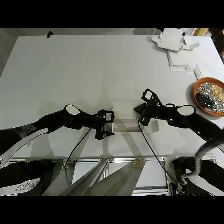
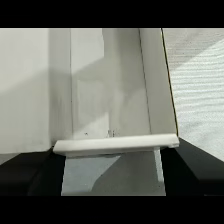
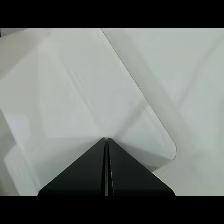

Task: Fold the box and place the chain.

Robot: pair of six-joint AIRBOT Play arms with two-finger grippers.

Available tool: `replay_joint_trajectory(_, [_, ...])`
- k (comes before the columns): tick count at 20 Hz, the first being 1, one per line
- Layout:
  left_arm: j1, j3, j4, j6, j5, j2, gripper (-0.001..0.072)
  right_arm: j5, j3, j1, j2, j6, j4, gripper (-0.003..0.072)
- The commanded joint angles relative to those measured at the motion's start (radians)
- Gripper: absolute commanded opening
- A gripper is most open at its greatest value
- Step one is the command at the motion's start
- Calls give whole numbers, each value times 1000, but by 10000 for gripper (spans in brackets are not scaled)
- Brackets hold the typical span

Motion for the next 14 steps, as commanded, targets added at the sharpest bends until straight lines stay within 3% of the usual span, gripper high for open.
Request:
replay_joint_trajectory(1, [0,1,0,0,0,0,273,135,2,-15,168,17,-253,18])
replay_joint_trajectory(5, [0,1,0,0,0,0,273,440,2,-156,335,17,-613,18])
replay_joint_trajectory(7, [0,1,0,0,0,0,273,446,1,-203,328,13,-633,37])
replay_joint_trajectory(8, [0,1,0,0,0,0,273,442,1,-214,312,5,-633,123])
replay_joint_trajectory(9, [0,1,0,0,0,0,273,436,-1,-215,291,5,-630,279])
replay_joint_trajectory(10, [0,1,0,0,0,0,273,428,-8,-214,268,1,-615,338])
replay_joint_trajectory(12, [0,1,0,0,0,0,272,427,-29,-214,219,-86,-534,282])
replay_joint_trajectory(14, [0,1,0,0,0,0,273,427,-45,-214,174,-157,-435,154])
